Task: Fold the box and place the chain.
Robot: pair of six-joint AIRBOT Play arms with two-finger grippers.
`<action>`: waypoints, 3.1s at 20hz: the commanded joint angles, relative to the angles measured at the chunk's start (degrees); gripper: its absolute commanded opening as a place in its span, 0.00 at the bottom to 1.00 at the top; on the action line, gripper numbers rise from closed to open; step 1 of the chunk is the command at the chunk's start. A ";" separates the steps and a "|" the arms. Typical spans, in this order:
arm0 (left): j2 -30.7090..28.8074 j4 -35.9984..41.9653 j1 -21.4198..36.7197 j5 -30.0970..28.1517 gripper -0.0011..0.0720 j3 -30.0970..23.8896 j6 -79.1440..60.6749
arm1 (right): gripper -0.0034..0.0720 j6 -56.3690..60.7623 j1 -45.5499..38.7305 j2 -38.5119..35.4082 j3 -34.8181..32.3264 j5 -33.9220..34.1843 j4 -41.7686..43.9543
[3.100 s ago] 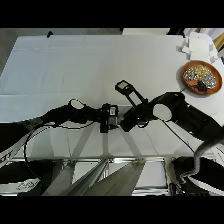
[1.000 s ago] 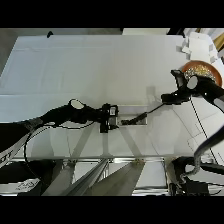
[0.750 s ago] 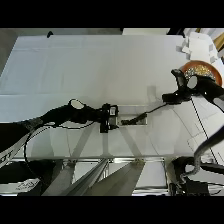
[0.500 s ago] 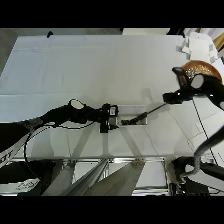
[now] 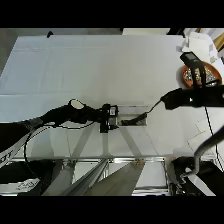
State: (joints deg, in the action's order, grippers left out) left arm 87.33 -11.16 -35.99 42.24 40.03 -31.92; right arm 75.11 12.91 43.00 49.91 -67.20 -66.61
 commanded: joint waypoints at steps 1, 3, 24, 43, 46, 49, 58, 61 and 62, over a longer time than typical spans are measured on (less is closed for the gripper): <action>0.00 0.00 0.02 0.00 0.11 0.04 0.00 | 0.07 -0.39 8.52 -4.63 0.04 0.70 7.19; 0.00 0.00 0.04 -0.02 0.11 0.04 0.00 | 0.07 0.04 13.14 -4.35 0.04 3.39 7.96; 0.00 0.02 0.04 -0.02 0.11 0.04 0.00 | 0.26 2.89 22.80 22.01 -2.23 13.40 -0.98; 0.00 0.00 0.04 0.00 0.11 0.04 0.00 | 0.53 5.05 -20.92 20.70 1.95 7.85 -19.10; 0.00 0.00 0.04 0.00 0.11 0.07 0.00 | 0.52 5.03 -18.75 28.06 1.97 13.29 -20.83; 0.00 0.00 0.04 -0.02 0.11 0.07 0.00 | 0.51 5.77 -15.74 33.62 1.99 17.53 -23.41; 0.00 0.00 0.04 -0.02 0.11 0.04 0.00 | 0.48 7.58 -14.29 38.01 1.97 20.63 -24.28; 0.00 0.00 0.04 0.00 0.11 0.04 0.00 | 0.48 7.63 -14.29 38.03 1.97 21.59 -24.26; 0.00 0.00 0.04 0.00 0.11 0.04 0.00 | 0.48 7.65 -14.29 38.18 1.97 21.68 -24.26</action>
State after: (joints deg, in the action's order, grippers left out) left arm 87.33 -11.14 -35.99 42.24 40.03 -31.92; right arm 82.52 -1.45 80.86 51.88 -46.37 -90.67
